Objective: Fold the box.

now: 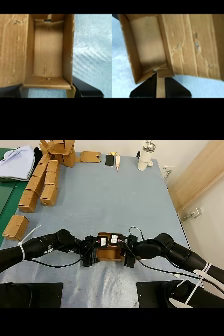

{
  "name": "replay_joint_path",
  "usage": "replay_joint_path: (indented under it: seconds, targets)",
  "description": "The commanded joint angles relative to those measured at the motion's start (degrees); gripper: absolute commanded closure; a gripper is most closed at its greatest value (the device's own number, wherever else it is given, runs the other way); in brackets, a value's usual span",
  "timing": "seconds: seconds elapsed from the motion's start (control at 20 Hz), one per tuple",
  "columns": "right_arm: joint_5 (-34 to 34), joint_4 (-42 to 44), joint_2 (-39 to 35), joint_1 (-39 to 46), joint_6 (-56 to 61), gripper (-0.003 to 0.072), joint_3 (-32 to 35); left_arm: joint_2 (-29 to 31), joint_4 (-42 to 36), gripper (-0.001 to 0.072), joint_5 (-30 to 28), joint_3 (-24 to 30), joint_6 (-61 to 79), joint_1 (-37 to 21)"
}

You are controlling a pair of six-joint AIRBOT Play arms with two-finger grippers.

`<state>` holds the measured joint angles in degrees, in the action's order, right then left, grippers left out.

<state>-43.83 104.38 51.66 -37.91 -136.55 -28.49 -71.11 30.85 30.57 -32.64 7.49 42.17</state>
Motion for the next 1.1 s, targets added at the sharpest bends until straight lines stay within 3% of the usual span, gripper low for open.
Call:
replay_joint_path:
  seconds: [0.0,0.2,0.25,0.35,0.55,0.9,0.95,1.05]
  targets:
    - [0.31,3.65,0.11,-0.07,-3.52,0.0544,0.0,0.04,0.02,0.01,0.0,-0.04,0.0,0.0]
    - [0.33,3.78,0.22,-0.07,-3.69,0.0521,0.0,0.04,0.02,0.01,-0.02,-0.04,0.0,0.0]
    - [0.33,4.22,0.42,-0.07,-4.28,0.0454,0.02,0.04,0.02,0.01,-0.02,-0.04,0.0,-0.02]
    - [0.35,5.14,1.03,-0.07,-4.57,0.0246,0.02,0.04,0.02,0.01,-0.02,-0.04,0.0,0.0]
    - [0.98,6.05,1.95,-0.07,-6.25,0.0111,0.13,0.04,0.02,0.01,-0.02,-0.04,0.0,0.0]
    - [0.68,5.9,1.95,0.04,-5.75,0.0112,0.13,0.04,0.02,0.01,-0.02,-0.04,0.0,-0.02]
    - [0.28,5.11,1.92,0.17,-4.11,0.0142,0.11,0.04,0.02,0.01,-0.02,-0.04,0.0,-0.02]
    - [-2.93,-0.59,1.29,0.22,2.36,0.0372,-0.07,0.04,0.02,0.01,-0.02,-0.04,0.0,-0.02]
